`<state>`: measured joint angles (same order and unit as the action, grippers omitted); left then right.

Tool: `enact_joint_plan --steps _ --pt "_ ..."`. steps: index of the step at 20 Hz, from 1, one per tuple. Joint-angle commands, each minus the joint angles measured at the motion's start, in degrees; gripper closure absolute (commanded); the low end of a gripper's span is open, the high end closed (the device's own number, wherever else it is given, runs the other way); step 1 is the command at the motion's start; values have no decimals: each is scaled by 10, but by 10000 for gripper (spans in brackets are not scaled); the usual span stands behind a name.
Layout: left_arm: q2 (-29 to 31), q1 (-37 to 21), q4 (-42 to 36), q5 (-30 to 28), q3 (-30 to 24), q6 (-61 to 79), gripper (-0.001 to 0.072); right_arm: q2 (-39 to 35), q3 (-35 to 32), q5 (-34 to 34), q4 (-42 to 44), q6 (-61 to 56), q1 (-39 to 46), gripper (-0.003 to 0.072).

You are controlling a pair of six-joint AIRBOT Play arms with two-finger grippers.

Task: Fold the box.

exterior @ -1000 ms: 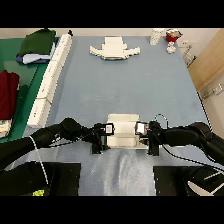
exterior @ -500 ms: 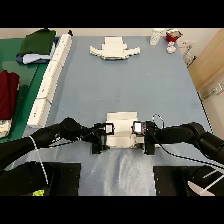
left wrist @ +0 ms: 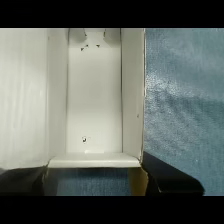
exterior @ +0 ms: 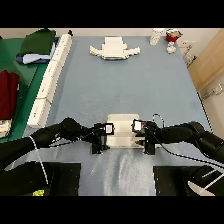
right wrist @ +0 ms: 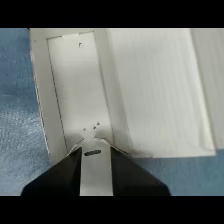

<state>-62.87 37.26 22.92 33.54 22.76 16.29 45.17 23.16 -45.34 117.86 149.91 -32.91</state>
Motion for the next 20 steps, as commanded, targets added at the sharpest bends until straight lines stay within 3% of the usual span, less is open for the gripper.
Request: enact_joint_plan --steps 1,2,6,8,10,13,15,16,20 --pt "0 0 0 0 0 0 347 -9 29 -56 -123 -234 0 583" --pt "0 0 0 0 0 0 347 -11 44 -78 -180 -323 1 657" --pt "0 0 0 0 0 0 347 -14 93 -182 -424 -639 56 681" --pt "0 0 0 0 0 0 347 -9 103 -215 -439 -664 146 681" --pt "0 0 0 0 0 0 347 5 103 -222 -362 -647 273 681" --pt "0 0 0 0 0 0 347 47 101 -231 -118 -535 464 681" --pt "0 0 0 0 0 0 347 85 93 -267 33 -442 548 681" --pt "0 0 0 -1 0 0 347 104 89 -289 70 -415 569 682" --pt "0 0 0 -1 0 0 347 149 56 -303 77 -397 574 681"
